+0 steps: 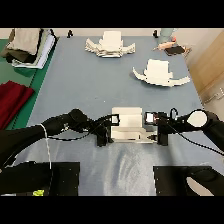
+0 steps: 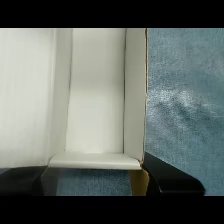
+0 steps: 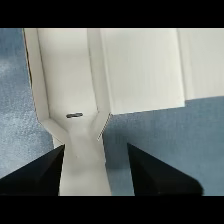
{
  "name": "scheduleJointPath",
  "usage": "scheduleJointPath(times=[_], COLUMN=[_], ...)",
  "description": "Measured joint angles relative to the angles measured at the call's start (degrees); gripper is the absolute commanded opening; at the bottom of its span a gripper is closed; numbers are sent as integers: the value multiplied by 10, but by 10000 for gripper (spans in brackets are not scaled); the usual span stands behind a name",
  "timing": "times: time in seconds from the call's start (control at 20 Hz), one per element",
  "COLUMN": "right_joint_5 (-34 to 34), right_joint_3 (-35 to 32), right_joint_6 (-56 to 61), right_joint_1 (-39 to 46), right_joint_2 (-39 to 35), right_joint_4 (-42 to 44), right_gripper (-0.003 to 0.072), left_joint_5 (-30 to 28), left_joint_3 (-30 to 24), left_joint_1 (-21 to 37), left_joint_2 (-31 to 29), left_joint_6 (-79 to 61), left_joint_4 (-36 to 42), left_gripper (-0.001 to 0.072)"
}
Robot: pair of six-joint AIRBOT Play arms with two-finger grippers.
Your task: Fold the box.
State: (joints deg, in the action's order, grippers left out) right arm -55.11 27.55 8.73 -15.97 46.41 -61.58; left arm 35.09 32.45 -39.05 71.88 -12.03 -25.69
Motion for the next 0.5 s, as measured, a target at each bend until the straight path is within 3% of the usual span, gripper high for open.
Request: scheduleJointPath(times=[0.1,0.2,0.3,0.4,0.5], right_joint_5=[0,5,13,16,16], right_joint_3=[-5,-9,-10,-11,-12], right_joint_6=[-2,-22,-44,-57,-64], right_joint_1=[-1,-1,-2,-2,-5], right_joint_2=[10,21,30,37,42], right_joint_4=[20,47,71,92,107], right_gripper=[561,316,205,137,136], left_joint_5=[0,0,0,0,0], left_joint_3=[0,0,0,0,0], left_joint_1=[0,0,0,0,0], left_joint_2=[0,0,0,0,0], left_joint_6=[0,0,0,0,0], left_joint_4=[0,0,0,0,0], left_gripper=[448,447,447,447,447])
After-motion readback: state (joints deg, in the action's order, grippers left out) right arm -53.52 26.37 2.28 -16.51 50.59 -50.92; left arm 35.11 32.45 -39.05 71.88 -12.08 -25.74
